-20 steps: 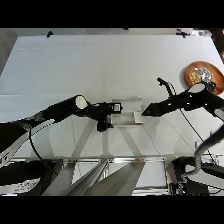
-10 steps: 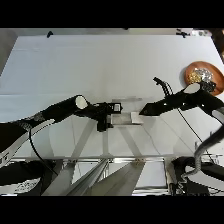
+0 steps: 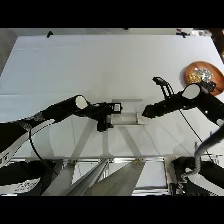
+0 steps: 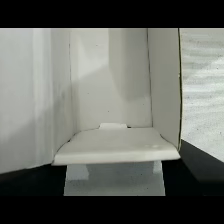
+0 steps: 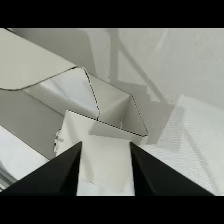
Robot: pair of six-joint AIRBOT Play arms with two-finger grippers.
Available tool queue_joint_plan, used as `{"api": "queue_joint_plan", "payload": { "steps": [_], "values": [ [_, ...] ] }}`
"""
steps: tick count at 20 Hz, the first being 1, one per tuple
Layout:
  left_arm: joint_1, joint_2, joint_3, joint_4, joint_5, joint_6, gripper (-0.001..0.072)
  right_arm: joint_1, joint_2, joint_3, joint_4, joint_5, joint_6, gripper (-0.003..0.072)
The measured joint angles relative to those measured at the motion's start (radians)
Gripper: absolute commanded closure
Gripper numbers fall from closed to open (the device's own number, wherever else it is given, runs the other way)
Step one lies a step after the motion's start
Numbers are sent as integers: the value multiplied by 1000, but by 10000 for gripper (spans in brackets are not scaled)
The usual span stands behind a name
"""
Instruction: Fold the box and place the chain.
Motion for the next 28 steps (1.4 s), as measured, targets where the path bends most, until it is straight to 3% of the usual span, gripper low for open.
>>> {"api": "queue_joint_plan", "payload": {
  "steps": [1,12,14,17,18,23,28],
  "values": [
    [0,0,0,0,0,0,274,15,2,0,-11,-10,20,260],
    [0,0,0,0,0,0,274,55,49,45,-26,-18,84,272],
    [0,0,0,0,0,0,274,55,79,53,-39,-4,84,328],
    [0,0,0,0,0,0,274,43,128,59,-111,28,84,636],
    [0,0,0,0,0,0,274,29,145,60,-139,41,84,675],
    [0,0,0,0,0,0,274,-161,214,61,-223,116,49,677],
    [0,0,0,0,0,0,274,-319,217,-18,-193,128,-3,677]
  ]
}}
